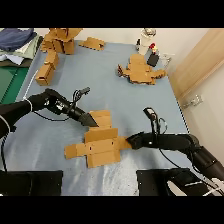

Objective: Fold the box.

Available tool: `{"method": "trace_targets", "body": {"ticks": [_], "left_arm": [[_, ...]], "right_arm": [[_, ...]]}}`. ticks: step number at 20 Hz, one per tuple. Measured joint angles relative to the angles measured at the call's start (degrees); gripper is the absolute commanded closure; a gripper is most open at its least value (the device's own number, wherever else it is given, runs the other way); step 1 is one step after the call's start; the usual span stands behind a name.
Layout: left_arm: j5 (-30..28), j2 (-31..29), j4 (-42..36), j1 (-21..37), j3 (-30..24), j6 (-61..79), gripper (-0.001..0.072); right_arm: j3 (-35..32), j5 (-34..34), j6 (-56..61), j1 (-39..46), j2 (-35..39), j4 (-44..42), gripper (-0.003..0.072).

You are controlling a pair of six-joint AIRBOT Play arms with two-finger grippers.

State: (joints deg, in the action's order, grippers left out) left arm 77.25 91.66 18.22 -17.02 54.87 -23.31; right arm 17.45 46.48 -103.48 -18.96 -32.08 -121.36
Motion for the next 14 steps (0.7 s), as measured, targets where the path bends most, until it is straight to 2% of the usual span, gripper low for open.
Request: {"method": "trace_targets", "body": {"ticks": [3, 4, 5, 8, 11, 14], "left_arm": [[-5.0, -4.8, 3.8, -3.4, 0.3, 2.9, 0.0702], [-7.3, -6.7, 4.3, -4.7, 0.1, 4.1, 0.0702], [-10.1, -8.9, 4.5, -6.2, -0.5, 5.5, 0.0701], [-18.8, -15.0, 4.0, -10.1, -3.8, 9.6, 0.0702], [-26.8, -20.1, 0.5, -13.6, -9.6, 16.7, 0.0702], [-35.0, -23.6, -3.3, -17.3, -15.4, 25.0, 0.0701]], "right_arm": [[4.8, 0.0, 9.1, 2.1, 0.0, 12.5, 0.0471], [6.7, 0.7, 11.0, 2.4, 0.0, 14.7, 0.0597], [8.6, 1.9, 12.4, 2.6, 0.1, 15.5, 0.0683], [12.1, 5.7, 13.8, 1.9, 0.1, 11.4, 0.0683], [13.4, 8.6, 14.6, -2.0, 0.1, 6.8, 0.0683], [12.5, 9.9, 18.7, -6.9, -0.2, 7.1, 0.0684]]}}
